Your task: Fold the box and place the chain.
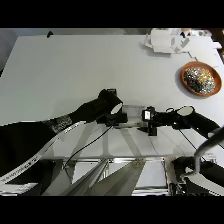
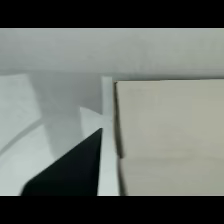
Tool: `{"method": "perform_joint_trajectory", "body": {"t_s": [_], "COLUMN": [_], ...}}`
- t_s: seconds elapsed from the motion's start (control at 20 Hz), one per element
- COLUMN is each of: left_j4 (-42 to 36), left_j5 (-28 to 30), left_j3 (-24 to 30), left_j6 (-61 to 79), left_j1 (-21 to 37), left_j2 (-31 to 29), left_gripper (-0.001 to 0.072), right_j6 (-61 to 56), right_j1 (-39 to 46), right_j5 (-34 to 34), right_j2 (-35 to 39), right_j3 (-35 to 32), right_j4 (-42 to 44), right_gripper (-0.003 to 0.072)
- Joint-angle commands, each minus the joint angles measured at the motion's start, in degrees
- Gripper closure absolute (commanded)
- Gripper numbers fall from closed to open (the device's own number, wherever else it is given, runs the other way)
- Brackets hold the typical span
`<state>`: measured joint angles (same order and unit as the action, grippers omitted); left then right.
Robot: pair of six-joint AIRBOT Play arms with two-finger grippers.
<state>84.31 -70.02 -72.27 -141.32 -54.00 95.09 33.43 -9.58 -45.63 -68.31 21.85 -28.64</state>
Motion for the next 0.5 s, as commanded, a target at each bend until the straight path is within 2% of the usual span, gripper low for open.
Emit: {"method": "perform_joint_trajectory", "body": {"t_s": [0.0, 0.45], "left_j4": [0.17, -1.14], "left_j5": [-1.55, -0.5], "left_j3": [-0.48, -0.5], "left_j6": [2.27, 6.67], "left_j1": [0.52, 0.52], "left_j2": [-0.66, -1.49], "left_gripper": [0.0453, 0.0433], "right_j6": [0.04, 0.04], "right_j1": [0.02, 0.02], "right_j5": [0.11, 0.11], "right_j2": [0.04, 0.04], "right_j3": [0.04, 0.04], "right_j4": [0.0, 0.0], "right_gripper": [0.0271, 0.0271]}}
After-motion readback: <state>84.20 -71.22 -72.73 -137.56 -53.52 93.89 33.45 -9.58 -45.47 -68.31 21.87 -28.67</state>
